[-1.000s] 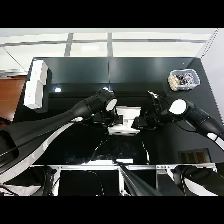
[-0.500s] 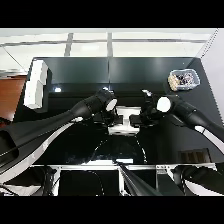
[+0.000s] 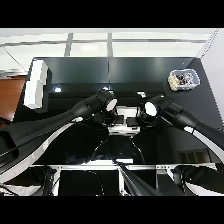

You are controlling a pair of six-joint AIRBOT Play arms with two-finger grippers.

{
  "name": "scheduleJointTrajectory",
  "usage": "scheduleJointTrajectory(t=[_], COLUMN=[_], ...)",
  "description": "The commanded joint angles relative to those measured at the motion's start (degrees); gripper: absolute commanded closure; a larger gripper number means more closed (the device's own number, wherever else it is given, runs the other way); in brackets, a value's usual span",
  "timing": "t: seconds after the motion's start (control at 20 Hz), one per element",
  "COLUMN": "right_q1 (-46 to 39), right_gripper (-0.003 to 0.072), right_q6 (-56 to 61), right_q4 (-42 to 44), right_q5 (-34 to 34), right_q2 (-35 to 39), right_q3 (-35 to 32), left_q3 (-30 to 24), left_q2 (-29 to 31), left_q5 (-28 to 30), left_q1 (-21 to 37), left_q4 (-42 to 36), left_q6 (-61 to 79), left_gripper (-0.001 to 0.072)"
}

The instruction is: Fold the box and place the chain.

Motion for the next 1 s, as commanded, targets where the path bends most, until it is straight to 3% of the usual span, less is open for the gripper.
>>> scheduleJointTrajectory(t=[0.0, 0.05, 0.15, 0.25, 0.55, 0.6, 0.65, 0.95], right_q1=[0.74, 0.74, 0.74, 0.74, 0.83, 0.83, 0.83, 0.83], right_gripper=[0.0330, 0.0411, 0.0449, 0.0668, 0.0645, 0.0482, 0.0426, 0.0429], right_q6=[3.89, 3.89, 3.93, 3.96, 4.13, 4.13, 4.04, 4.09], right_q4=[-2.71, -2.71, -2.45, -2.27, -1.77, -1.42, -0.68, -0.48], right_q5=[0.98, 1.14, 1.16, 1.16, 0.85, 0.39, -0.02, 0.70], right_q2=[-0.26, -0.26, -0.28, -0.28, -0.55, -0.55, -0.55, -3.17], right_q3=[0.35, 0.35, 0.35, 0.35, 0.35, 0.35, 0.35, 0.35], left_q3=[0.04, 0.04, 0.04, 0.04, 0.04, 0.04, 0.04, 0.04], left_q2=[-0.04, -0.04, -0.04, -0.04, -0.04, -0.04, -0.04, -0.04], left_q5=[-0.28, -0.26, -0.28, -0.28, -0.26, -0.26, -0.24, -0.24], left_q1=[0.02, 0.02, 0.02, 0.02, 0.02, 0.02, 0.02, 0.02], left_q4=[0.02, 0.02, 0.02, 0.02, 0.02, 0.02, 0.02, 0.04], left_q6=[0.11, 0.11, 0.11, 0.11, 0.11, 0.11, 0.11, 0.11], left_gripper=[0.0684, 0.0684, 0.0684, 0.0684, 0.0684, 0.0684, 0.0684, 0.0683])
